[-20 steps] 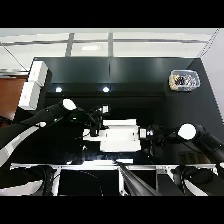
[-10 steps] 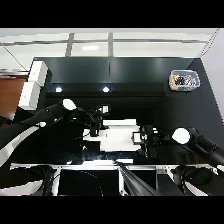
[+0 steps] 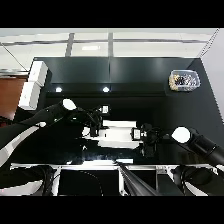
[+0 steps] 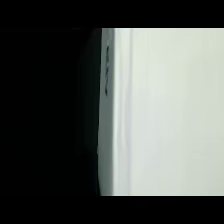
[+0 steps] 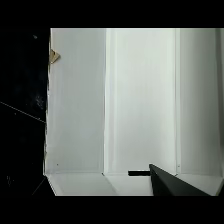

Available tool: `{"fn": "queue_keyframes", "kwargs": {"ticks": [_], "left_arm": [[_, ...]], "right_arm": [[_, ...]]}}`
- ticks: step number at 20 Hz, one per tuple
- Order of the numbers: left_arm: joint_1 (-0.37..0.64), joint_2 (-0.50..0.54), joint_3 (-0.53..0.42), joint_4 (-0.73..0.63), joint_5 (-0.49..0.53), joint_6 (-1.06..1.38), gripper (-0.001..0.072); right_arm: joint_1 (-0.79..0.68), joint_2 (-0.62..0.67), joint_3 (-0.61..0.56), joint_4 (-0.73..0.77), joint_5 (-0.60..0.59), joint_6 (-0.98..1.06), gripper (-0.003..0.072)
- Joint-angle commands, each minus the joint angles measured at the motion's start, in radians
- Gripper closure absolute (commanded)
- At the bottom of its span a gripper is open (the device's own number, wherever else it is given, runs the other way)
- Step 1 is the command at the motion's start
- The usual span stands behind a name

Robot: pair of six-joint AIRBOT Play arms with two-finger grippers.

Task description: Fold the box and place the chain.

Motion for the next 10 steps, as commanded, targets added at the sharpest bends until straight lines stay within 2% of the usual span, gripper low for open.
{"fn": "queue_keyframes", "kwargs": {"ticks": [1, 6, 10], "left_arm": [[-0.001, 0.001, 0.001, 0.000, -0.003, -0.002, 0.0683], [-0.001, 0.001, 0.001, 0.000, -0.003, -0.002, 0.0683], [-0.001, 0.001, 0.001, 0.000, -0.003, -0.002, 0.0683]], "right_arm": [[-0.021, -0.001, 0.027, 0.018, -0.004, 0.011, 0.0015], [-0.116, -0.001, 0.058, 0.020, -0.003, 0.019, 0.0015], [-0.121, -0.001, 0.058, 0.019, -0.019, -0.028, 0.0014]]}}
